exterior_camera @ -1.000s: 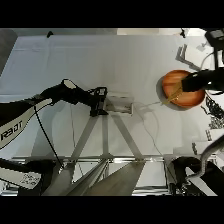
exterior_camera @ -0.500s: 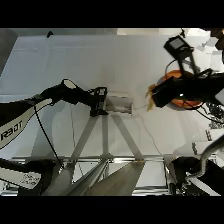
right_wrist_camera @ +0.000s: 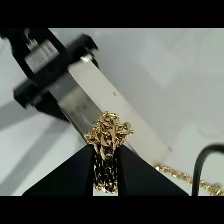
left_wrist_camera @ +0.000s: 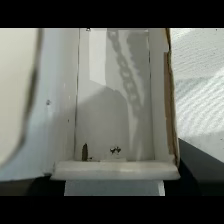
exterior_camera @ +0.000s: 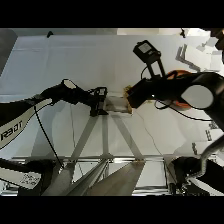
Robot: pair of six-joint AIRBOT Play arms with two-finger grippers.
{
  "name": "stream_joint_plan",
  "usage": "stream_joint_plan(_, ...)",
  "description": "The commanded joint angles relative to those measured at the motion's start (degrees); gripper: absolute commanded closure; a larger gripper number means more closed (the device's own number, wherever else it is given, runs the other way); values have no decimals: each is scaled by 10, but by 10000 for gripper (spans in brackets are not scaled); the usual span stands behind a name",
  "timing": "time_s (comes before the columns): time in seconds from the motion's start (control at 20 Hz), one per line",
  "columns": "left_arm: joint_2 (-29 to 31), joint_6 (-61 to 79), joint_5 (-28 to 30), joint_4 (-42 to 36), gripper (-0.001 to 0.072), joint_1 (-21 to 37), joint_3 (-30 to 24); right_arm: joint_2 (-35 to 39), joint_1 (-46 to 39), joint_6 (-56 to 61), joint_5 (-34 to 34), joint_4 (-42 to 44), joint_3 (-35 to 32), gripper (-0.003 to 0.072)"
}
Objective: Fold the box and place the chain.
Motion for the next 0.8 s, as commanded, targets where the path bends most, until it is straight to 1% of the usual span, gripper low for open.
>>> stream_joint_plan(0.0,0,0,0,0,276,0,0,-29,3,-18,-58,44,0,683)
stream_joint_plan(0.1,0,0,0,0,276,0,0,-40,3,-19,-73,67,0,683)
stream_joint_plan(0.2,0,0,0,0,276,0,0,-47,3,-19,-73,88,0,683)
stream_joint_plan(0.3,0,0,0,0,276,0,0,-47,3,-56,-78,122,0,683)
stream_joint_plan(0.45,0,0,0,0,276,0,0,-47,3,-90,-109,167,0,683)
stream_joint_plan(0.65,0,0,0,0,276,0,0,-47,3,-92,-113,167,0,683)
stream_joint_plan(0.75,0,0,0,0,276,0,0,-47,3,-91,-111,153,-3,683)
